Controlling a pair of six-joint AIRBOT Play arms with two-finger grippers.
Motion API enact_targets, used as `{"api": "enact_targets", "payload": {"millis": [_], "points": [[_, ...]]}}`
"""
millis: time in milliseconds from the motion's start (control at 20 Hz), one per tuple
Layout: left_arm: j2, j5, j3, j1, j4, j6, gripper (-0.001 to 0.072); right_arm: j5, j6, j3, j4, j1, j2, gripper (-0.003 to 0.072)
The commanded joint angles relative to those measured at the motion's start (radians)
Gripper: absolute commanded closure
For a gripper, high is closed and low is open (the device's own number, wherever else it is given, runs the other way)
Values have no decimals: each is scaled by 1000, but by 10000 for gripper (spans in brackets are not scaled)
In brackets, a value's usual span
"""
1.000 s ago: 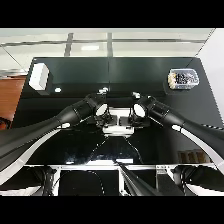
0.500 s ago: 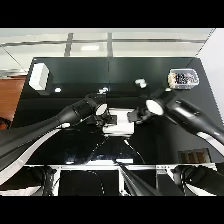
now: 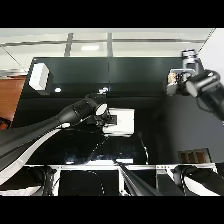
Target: Fold the box and place the chain.
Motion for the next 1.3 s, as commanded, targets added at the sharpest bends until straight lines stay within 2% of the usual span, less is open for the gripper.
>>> {"api": "enact_targets", "payload": {"millis": [0, 200, 250, 350, 450, 500, 550, 750, 800, 850, 900, 950, 1000, 1050, 1250], "points": [[0, 0, 0, 0, -2, 0, 684, -175, -16, 142, 230, -259, -210, -34], [0, -1, 0, 1, -2, 0, 684, -3, -226, 505, 329, -320, -529, -34], [0, -4, 0, 1, -2, 0, 684, 16, -226, 570, 327, -325, -582, 8], [0, -3, 0, 1, -2, 0, 684, 31, -226, 668, 329, -335, -661, 17], [0, -3, 0, 1, -2, 0, 684, 25, -226, 706, 332, -345, -705, 18], [0, -3, 0, 1, -2, 0, 684, 15, -238, 709, 350, -349, -718, 57], [0, -3, 0, 1, -2, 0, 684, 6, -256, 709, 370, -353, -728, 133], [0, -3, 0, 1, -2, 0, 684, 16, -301, 709, 418, -355, -751, 140], [0, -3, 0, 1, -2, 0, 684, 27, -301, 709, 418, -355, -751, 243], [0, -3, 0, 1, -2, 0, 684, 47, -301, 709, 418, -355, -751, 268], [0, -3, 0, 1, -2, 0, 684, 76, -301, 711, 414, -356, -750, 427], [0, -3, 0, 1, -2, 0, 684, 101, -301, 714, 415, -359, -750, 445], [0, -3, 0, 1, -2, 0, 684, 124, -301, 721, 415, -362, -747, 592], [0, -3, 0, 1, -2, 0, 684, 140, -301, 729, 423, -367, -738, 674], [0, -3, 0, 1, -2, 0, 684, 150, -388, 733, 445, -368, -608, 676]]}}
